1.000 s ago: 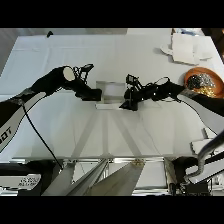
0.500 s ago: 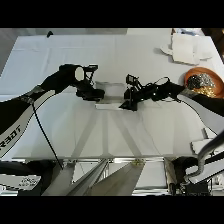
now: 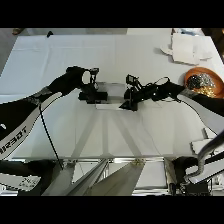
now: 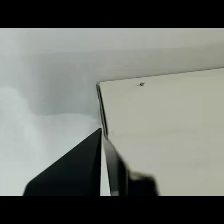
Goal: Fold the box and place the chain.
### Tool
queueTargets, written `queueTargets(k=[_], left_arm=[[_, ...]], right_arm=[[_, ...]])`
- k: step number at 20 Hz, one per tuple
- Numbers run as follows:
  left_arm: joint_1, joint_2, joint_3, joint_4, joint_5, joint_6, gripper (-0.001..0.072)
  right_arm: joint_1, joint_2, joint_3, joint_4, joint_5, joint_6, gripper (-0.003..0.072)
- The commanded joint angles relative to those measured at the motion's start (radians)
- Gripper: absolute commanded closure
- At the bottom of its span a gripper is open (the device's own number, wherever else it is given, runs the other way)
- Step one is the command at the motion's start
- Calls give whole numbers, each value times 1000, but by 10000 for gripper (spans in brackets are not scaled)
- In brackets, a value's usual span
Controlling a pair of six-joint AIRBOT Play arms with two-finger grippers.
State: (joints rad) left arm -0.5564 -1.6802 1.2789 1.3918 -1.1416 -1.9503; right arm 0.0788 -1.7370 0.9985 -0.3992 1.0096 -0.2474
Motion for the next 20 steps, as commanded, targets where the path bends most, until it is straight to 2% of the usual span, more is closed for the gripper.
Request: queueTargets(k=[1,3,5,10,11,13,14,20], left_arm=[[-19,-2,1,28,5,-49,573],[-27,-2,1,33,4,-51,604],[-35,-2,1,38,4,-51,702],[-40,0,1,38,4,-51,701],[-40,1,1,37,4,-51,665],[-38,7,1,37,2,-51,466],[-34,14,1,37,1,-51,431],[35,89,1,-51,-51,35,429]], right_arm=[[0,0,0,1,0,0,379],[0,0,0,1,0,0,379],[0,0,0,1,0,0,379],[0,0,0,1,0,0,379],[0,0,0,1,0,0,379],[0,0,0,1,0,0,379],[0,0,0,1,0,0,379],[0,0,0,1,0,0,379]])
